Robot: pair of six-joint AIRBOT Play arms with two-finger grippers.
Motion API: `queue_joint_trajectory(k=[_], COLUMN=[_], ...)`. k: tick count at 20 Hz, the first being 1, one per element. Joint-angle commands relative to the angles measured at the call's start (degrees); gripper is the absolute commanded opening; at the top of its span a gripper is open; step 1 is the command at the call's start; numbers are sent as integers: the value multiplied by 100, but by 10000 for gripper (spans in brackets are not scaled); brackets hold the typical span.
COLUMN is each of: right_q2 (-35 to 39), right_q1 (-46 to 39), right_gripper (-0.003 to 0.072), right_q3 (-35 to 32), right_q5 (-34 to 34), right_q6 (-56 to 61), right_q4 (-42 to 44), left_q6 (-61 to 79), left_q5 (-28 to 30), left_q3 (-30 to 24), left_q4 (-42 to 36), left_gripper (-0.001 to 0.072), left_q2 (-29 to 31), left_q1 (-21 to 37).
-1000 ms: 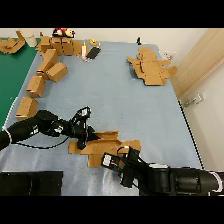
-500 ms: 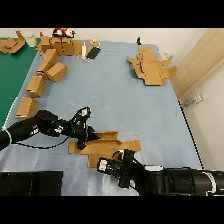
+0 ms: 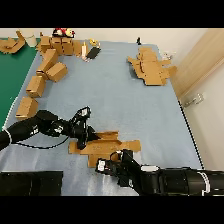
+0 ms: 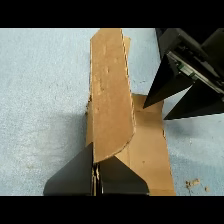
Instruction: Fold the box.
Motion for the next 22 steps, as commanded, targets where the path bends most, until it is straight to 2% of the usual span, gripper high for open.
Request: queue_joint_trajectory(k=[1,6,14,16,20,22], right_q2=[-52,-50,-46,-48,-46,-48], right_q1=[4,4,2,-9,-57,-267], right_gripper=[411,411,412,565,580,580], right_q3=[0,94,332,332,332,330], right_q5=[28,81,63,125,33,-15], right_q6=[175,621,621,621,664,1049], right_q4=[-317,-319,-688,-774,-1307,-1316], left_q6=[2,2,0,2,2,2], left_q5=[0,0,0,0,0,0], left_q3=[0,0,0,0,0,0], left_q4=[0,0,0,0,0,0], left_gripper=[11,11,11,11,11,11], left_q2=[-4,-4,-4,-4,-4,-4], left_q1=[0,0,0,0,0,0])
